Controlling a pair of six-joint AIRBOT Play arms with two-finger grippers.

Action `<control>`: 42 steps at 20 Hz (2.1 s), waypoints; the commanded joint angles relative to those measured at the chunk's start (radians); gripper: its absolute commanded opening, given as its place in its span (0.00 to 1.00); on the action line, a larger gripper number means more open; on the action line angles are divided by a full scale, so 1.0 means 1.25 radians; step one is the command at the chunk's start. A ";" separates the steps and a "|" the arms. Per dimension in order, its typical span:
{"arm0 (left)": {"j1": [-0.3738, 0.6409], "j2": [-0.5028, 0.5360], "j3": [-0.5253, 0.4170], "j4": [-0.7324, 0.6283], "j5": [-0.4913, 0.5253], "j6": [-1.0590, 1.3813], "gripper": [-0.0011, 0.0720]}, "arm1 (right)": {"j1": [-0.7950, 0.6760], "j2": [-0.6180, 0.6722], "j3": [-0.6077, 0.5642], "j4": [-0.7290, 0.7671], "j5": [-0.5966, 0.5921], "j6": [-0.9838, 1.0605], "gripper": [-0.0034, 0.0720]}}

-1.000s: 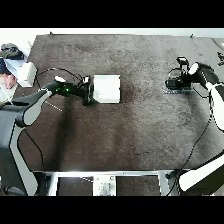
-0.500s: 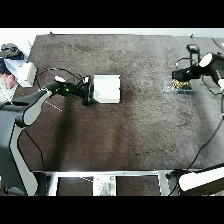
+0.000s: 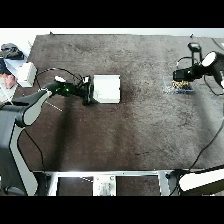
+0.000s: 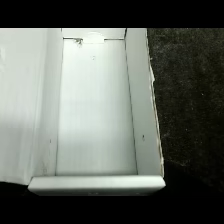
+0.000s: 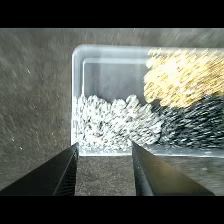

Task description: Fold the box and place the chain.

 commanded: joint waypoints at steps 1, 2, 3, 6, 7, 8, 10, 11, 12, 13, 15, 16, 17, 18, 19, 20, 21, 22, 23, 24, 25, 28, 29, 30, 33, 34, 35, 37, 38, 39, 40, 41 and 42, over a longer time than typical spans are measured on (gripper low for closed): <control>0.000 -0.001 0.000 0.000 0.000 0.000 0.39 | 0.000 -0.070 -0.004 0.001 -0.004 -0.005 0.61; 0.000 -0.001 0.000 0.000 0.000 0.000 0.39 | 0.000 -0.083 -0.004 0.001 -0.007 -0.005 0.59; 0.000 -0.001 0.000 0.000 0.000 0.000 0.39 | 0.000 -0.095 -0.004 0.000 -0.010 -0.005 0.59; 0.000 -0.001 0.000 0.000 0.000 0.000 0.39 | -0.004 -0.114 -0.004 -0.004 -0.020 -0.004 0.59; 0.000 -0.001 0.000 0.000 0.000 0.000 0.39 | -0.007 -0.115 -0.004 -0.003 -0.027 -0.004 0.59; 0.000 -0.001 0.000 0.000 0.000 0.000 0.39 | -0.009 -0.115 -0.004 -0.004 -0.032 -0.004 0.59; 0.000 -0.001 0.000 0.000 0.000 0.000 0.39 | -0.020 -0.115 -0.004 -0.003 -0.033 -0.004 0.59; 0.000 -0.001 0.000 0.000 0.000 0.000 0.39 | -0.026 -0.116 -0.004 -0.002 -0.033 -0.004 0.59; 0.000 -0.001 0.000 0.000 0.000 0.000 0.39 | -0.030 -0.116 -0.004 -0.002 -0.032 -0.004 0.45; 0.000 -0.001 0.000 0.000 0.000 0.000 0.39 | -0.031 -0.117 -0.004 -0.002 -0.033 -0.002 0.37; 0.000 -0.001 0.000 0.000 0.000 0.000 0.39 | -0.031 -0.117 -0.004 0.002 -0.034 -0.003 0.37; 0.000 -0.001 0.000 0.000 0.000 0.000 0.39 | -0.031 -0.117 -0.004 0.004 -0.036 -0.005 0.37; 0.000 -0.001 0.000 0.000 0.000 0.000 0.39 | -0.031 -0.121 -0.004 0.004 -0.037 -0.005 0.37; 0.000 -0.001 0.000 0.000 0.000 0.000 0.39 | -0.031 -0.127 -0.004 0.004 -0.036 -0.005 0.37; 0.000 -0.001 0.000 0.000 0.000 0.000 0.39 | -0.031 -0.133 -0.004 0.012 -0.036 -0.005 0.37; 0.000 -0.001 0.000 0.000 0.000 0.000 0.39 | -0.031 -0.134 -0.004 0.013 -0.040 -0.004 0.25; 0.000 -0.001 0.000 0.000 0.000 0.000 0.39 | -0.031 -0.133 -0.003 0.014 -0.043 -0.002 0.20; 0.000 -0.001 0.000 0.000 0.000 0.000 0.39 | -0.031 -0.128 -0.003 0.013 -0.044 -0.002 0.20; 0.000 -0.001 0.000 0.000 0.000 0.000 0.39 | -0.031 -0.124 -0.003 0.013 -0.045 -0.002 0.20; 0.000 -0.001 0.000 0.000 0.000 0.000 0.39 | -0.031 -0.117 -0.003 0.013 -0.045 -0.002 0.08; 0.000 -0.001 0.000 0.000 0.000 0.000 0.39 | -0.031 -0.110 -0.003 0.013 -0.048 -0.002 0.04; 0.000 -0.001 0.000 0.000 0.000 0.000 0.39 | -0.031 -0.086 -0.002 0.016 -0.052 -0.002 0.03; 0.000 -0.001 0.000 0.000 0.000 0.000 0.39 | -0.031 -0.080 -0.002 0.016 -0.050 -0.002 0.03; 0.000 -0.001 0.000 0.000 0.000 0.000 0.39 | -0.031 -0.072 -0.002 0.020 -0.051 -0.002 0.03; 0.000 -0.001 0.000 0.000 0.000 0.000 0.39 | -0.031 -0.038 -0.003 0.050 -0.038 -0.005 0.03; 0.000 -0.001 0.000 0.000 0.000 0.000 0.39 | -0.030 -0.019 -0.002 0.062 -0.033 -0.005 0.03; 0.000 -0.001 0.000 0.000 0.000 0.000 0.39 | -0.030 0.003 -0.003 0.067 -0.028 -0.005 0.03; 0.000 -0.001 0.000 0.000 0.000 0.000 0.39 | -0.030 0.060 -0.003 0.073 -0.026 -0.018 0.03; 0.000 -0.001 0.000 0.000 0.000 0.000 0.39 | -0.030 0.096 -0.003 0.092 -0.027 -0.032 0.03; 0.000 -0.001 0.000 0.000 0.000 0.000 0.39 | -0.030 0.132 -0.002 0.111 -0.027 -0.046 0.03; 0.000 -0.001 0.000 0.000 0.000 0.000 0.39 | -0.030 0.175 -0.002 0.136 -0.027 -0.062 0.03; 0.000 -0.001 0.000 0.000 0.000 0.000 0.39 | -0.030 0.216 -0.002 0.161 -0.030 -0.075 0.03; 0.000 -0.001 0.000 0.000 0.000 0.000 0.39 | -0.030 0.259 -0.002 0.188 -0.036 -0.089 0.03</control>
